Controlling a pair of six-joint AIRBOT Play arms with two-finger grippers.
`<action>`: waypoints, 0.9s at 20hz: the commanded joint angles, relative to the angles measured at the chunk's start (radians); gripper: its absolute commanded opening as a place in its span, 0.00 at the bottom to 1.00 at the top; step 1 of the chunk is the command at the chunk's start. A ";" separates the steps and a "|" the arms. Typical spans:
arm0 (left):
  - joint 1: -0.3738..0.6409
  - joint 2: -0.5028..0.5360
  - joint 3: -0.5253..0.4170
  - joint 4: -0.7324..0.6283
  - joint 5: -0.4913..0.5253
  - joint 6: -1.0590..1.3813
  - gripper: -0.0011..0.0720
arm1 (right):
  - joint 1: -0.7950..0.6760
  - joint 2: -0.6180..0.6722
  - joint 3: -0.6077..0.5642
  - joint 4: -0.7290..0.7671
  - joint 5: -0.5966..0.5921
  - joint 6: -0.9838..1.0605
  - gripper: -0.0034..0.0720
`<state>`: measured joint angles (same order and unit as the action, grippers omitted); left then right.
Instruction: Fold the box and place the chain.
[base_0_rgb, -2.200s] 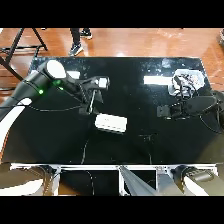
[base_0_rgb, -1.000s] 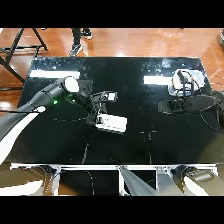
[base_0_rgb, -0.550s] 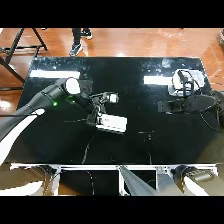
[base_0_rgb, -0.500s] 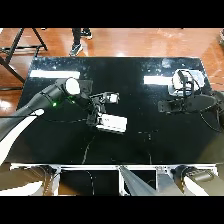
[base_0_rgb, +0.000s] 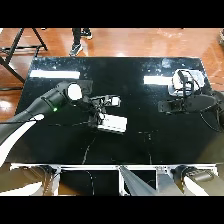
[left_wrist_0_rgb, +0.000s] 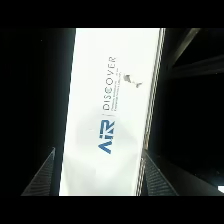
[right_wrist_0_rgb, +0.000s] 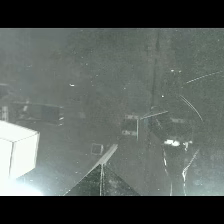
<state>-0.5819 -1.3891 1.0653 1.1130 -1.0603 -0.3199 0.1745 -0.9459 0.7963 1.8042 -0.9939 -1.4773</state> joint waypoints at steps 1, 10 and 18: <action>-0.002 0.001 -0.003 -0.015 0.012 -0.002 0.91 | 0.000 0.000 0.001 0.000 -0.001 0.000 0.07; -0.002 -0.001 -0.003 -0.032 -0.027 0.005 0.91 | 0.000 0.000 0.001 0.001 -0.001 0.000 0.07; -0.002 -0.006 -0.004 -0.029 -0.016 0.040 0.91 | 0.000 0.000 0.001 0.001 -0.001 0.000 0.07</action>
<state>-0.5835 -1.3918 1.0615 1.0824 -1.0763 -0.2932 0.1745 -0.9455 0.7963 1.8050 -0.9951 -1.4776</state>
